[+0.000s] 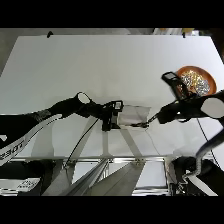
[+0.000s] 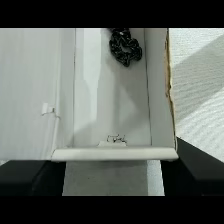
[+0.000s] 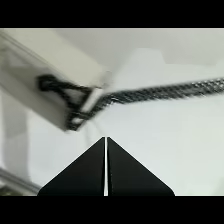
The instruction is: Fold the box and place the chain.
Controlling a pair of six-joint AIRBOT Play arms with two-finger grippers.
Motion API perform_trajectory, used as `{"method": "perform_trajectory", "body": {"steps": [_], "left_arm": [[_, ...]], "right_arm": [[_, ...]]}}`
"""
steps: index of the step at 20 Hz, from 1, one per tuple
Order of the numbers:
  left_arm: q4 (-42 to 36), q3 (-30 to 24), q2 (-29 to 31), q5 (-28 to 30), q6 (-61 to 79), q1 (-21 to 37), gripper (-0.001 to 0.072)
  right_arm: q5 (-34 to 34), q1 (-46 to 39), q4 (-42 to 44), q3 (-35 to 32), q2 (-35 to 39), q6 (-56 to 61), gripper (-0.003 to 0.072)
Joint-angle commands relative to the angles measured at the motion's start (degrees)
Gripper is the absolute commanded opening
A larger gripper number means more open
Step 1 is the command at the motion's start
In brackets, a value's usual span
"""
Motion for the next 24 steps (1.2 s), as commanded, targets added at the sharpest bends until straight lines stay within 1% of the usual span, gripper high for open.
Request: {"method": "perform_trajectory", "body": {"steps": [1, 2, 3, 4, 6, 7, 11, 17, 19, 22, 23, 24], "left_arm": [[0.02, 0.07, 0.04, 0.00, 0.02, 0.04, 0.0273], [0.02, 0.07, 0.04, 0.02, 0.02, 0.04, 0.0273], [0.00, 0.07, 0.04, 0.00, 0.02, 0.04, 0.0273], [0.02, 0.07, 0.04, 0.00, 0.02, 0.04, 0.0273], [0.02, 0.07, 0.04, 0.00, 0.02, 0.04, 0.0273], [0.02, 0.07, 0.04, 0.00, 0.02, 0.04, 0.0273], [0.00, 0.07, 0.04, 0.00, 0.02, 0.04, 0.0273], [0.00, 0.07, 0.04, 0.02, 0.02, 0.04, 0.0273], [0.00, 0.07, 0.04, 0.02, 0.02, 0.04, 0.0273], [0.00, 0.07, 0.04, 0.02, 0.02, 0.04, 0.0273], [0.02, 0.07, 0.04, 0.00, 0.02, 0.04, 0.0273], [0.00, 0.07, 0.04, 0.02, 0.02, 0.04, 0.0273]], "right_arm": [[0.31, -7.74, -4.66, -1.49, -1.18, 2.23, 0.0020], [-1.20, -8.94, -4.68, -2.14, -2.29, 2.23, 0.0065], [-3.04, -9.73, -4.68, -2.71, -3.87, 2.27, 0.0264], [-4.59, -9.88, -4.70, -3.02, -5.51, 2.27, 0.0321], [-7.50, -9.88, -4.72, -3.26, -9.33, 2.62, 0.0311], [-8.72, -9.88, -4.74, -3.26, -11.41, 2.71, 0.0272], [-12.39, -9.88, -4.70, -3.26, -18.32, 2.73, 0.0261], [-16.28, -9.88, -4.66, -3.26, -23.96, 2.73, 0.0259], [-17.33, -9.88, -4.70, -3.26, -25.29, 2.89, 0.0233], [-16.68, -9.88, -4.85, -3.26, -27.43, 4.42, 0.0214], [-16.39, -9.86, -4.85, -3.26, -27.54, 4.39, 0.0159], [-15.76, -9.88, -4.85, -3.23, -27.54, 4.35, 0.0132]]}}
